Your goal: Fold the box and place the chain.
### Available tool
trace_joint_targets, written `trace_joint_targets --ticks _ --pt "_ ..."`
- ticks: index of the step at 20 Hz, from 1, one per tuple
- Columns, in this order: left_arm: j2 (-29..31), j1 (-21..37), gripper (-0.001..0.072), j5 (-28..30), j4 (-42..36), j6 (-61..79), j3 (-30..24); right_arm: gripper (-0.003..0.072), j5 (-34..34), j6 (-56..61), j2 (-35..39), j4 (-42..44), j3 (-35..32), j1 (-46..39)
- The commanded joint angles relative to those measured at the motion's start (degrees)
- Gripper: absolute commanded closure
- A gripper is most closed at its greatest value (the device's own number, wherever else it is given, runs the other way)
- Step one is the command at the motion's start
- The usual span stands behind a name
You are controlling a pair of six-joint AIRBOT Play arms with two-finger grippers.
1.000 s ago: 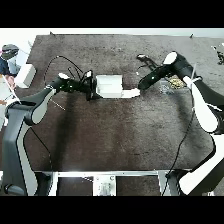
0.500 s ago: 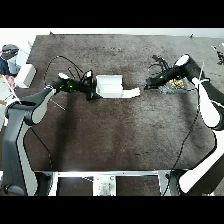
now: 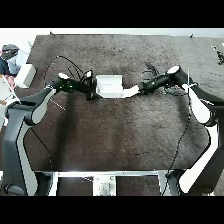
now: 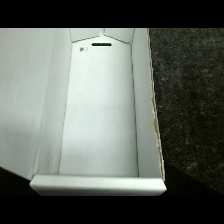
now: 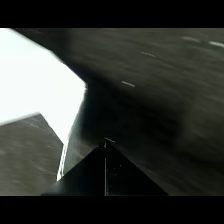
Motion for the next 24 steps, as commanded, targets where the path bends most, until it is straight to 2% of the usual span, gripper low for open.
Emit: trace_joint_targets --ticks 1,3,5,7,9,11,15,17,24 --pt "0.0 0.0 0.0218 0.0 0.0 0.0 0.0 0.0619 0.2 -3.8 0.1 8.2 -0.9 0.9" --pt "0.0 0.0 0.0218 0.0 0.0 0.0 0.0 0.0599 -0.1 -4.0 1.5 8.8 -0.8 0.9" --pt "0.0 0.0 0.0218 0.0 0.0 0.0 0.0 0.0457 -0.1 -3.8 3.1 8.7 -0.8 0.9" --pt "0.0 0.0 0.0218 0.0 0.0 0.0 0.0 0.0439 -0.5 -3.8 4.4 8.7 -0.8 1.4" --pt "0.0 0.0 0.0218 0.0 0.0 0.0 0.0 0.0144 -1.4 -2.0 4.5 7.6 -0.8 3.1" --pt "0.0 0.0 0.0218 0.0 0.0 0.0 0.0 0.0145 -2.4 -1.0 4.5 3.9 -0.8 5.5" --pt "0.0 0.0 0.0218 -0.1 0.0 0.0 0.0 0.0147 -5.7 -0.1 4.5 3.3 -0.6 8.7" --pt "0.0 0.0 0.0218 -0.1 0.0 0.0 0.0 0.0328 -6.2 0.4 4.5 2.8 0.2 9.4" --pt "0.0 0.0 0.0218 -0.1 0.0 0.0 0.0 0.0325 -7.0 9.1 4.5 -8.0 5.7 13.1"
